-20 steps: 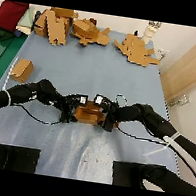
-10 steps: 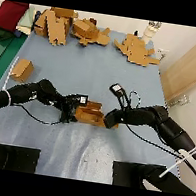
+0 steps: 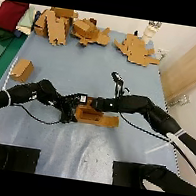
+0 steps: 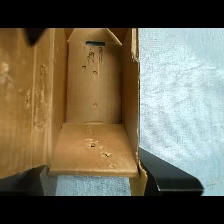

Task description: Fold the box.

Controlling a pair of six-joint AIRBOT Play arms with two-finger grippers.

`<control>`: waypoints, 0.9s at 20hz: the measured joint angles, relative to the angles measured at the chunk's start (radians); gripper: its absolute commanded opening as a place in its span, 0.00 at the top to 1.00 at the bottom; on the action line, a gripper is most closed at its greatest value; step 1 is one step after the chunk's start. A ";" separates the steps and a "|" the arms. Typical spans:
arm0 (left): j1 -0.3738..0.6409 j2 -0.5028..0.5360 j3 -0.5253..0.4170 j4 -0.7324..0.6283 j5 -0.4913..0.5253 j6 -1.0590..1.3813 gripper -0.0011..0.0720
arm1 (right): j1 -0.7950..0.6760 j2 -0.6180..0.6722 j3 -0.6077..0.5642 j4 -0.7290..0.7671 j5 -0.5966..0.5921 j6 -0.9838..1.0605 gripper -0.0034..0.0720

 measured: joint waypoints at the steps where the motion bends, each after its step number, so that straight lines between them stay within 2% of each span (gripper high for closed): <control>1: 0.000 0.000 0.000 0.001 0.000 0.000 0.55 | 0.000 -0.019 0.007 0.011 0.014 -0.013 0.95; 9: 0.000 0.000 0.000 0.003 -0.016 -0.007 0.55 | -0.002 -0.170 0.025 0.042 0.076 -0.097 0.95; 18: 0.000 0.000 0.000 0.003 -0.026 -0.004 0.55 | -0.002 -0.244 0.024 0.029 0.106 -0.148 0.95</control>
